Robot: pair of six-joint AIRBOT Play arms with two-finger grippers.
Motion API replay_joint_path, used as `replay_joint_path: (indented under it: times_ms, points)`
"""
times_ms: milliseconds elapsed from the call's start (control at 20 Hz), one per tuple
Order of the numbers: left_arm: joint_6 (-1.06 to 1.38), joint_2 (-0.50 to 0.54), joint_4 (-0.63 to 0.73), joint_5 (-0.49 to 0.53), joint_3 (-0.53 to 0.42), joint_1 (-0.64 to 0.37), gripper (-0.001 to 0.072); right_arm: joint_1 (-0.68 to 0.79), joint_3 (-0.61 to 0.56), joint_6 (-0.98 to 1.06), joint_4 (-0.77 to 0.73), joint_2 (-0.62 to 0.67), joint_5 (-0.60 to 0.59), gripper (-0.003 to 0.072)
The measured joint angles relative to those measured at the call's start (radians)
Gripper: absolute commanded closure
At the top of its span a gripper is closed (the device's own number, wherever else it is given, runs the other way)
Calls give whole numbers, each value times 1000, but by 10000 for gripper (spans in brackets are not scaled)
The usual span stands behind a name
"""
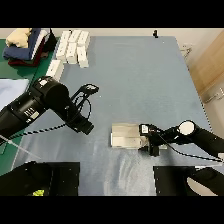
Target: Fold the box.
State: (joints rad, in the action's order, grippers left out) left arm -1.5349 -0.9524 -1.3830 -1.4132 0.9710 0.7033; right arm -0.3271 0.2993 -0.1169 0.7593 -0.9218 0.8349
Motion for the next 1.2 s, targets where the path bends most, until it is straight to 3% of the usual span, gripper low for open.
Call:
replay_joint_path:
  times_ms: [50,300,450,650,850,1200]
  points:
    - [112,0,20,40,-16,-37,11,0,0,0,0,0,0,143]
    - [621,1,183,295,-165,-208,11,0,0,0,0,0,0,143]
    - [924,1,307,431,-294,-242,11,0,0,0,0,0,0,143]
    - [1381,1,602,554,-447,-214,11,0,0,0,0,0,0,143]
    - [1670,-27,846,622,-509,-172,10,0,0,0,0,0,0,143]
    - [1810,-115,976,694,-523,-81,10,0,0,0,0,0,0,143]
